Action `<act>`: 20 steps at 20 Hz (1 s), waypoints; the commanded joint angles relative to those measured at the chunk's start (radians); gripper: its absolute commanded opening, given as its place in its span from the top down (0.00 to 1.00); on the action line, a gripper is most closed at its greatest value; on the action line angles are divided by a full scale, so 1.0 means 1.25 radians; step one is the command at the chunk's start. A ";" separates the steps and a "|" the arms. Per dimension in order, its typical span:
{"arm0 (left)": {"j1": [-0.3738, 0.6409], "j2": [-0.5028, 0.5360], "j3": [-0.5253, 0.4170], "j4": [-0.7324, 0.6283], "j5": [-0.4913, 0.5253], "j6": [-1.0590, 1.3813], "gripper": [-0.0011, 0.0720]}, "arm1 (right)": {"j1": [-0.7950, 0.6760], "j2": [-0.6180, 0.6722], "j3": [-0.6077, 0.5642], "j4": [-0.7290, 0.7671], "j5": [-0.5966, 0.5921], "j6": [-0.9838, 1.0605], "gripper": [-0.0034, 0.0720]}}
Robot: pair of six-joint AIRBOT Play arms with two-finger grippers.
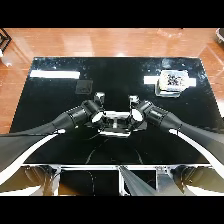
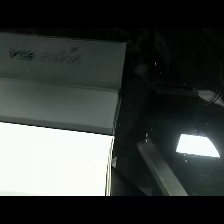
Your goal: Fold the box and place the chain.
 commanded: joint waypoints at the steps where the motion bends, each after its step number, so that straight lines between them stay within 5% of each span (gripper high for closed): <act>1: 0.000 0.000 -0.001 0.000 0.001 0.000 0.95 | 0.000 0.001 0.000 0.002 -0.005 0.004 0.70; 2: -0.001 0.000 -0.001 0.000 0.000 0.000 0.95 | 0.000 0.001 0.000 -0.002 -0.005 0.006 0.57; 15: -0.002 0.000 -0.001 -0.002 -0.001 0.000 0.95 | 0.000 0.007 0.015 -0.013 0.027 0.006 0.58; 20: -0.002 0.000 -0.001 -0.002 -0.001 0.000 0.95 | 0.001 0.007 0.015 -0.013 0.031 0.005 0.85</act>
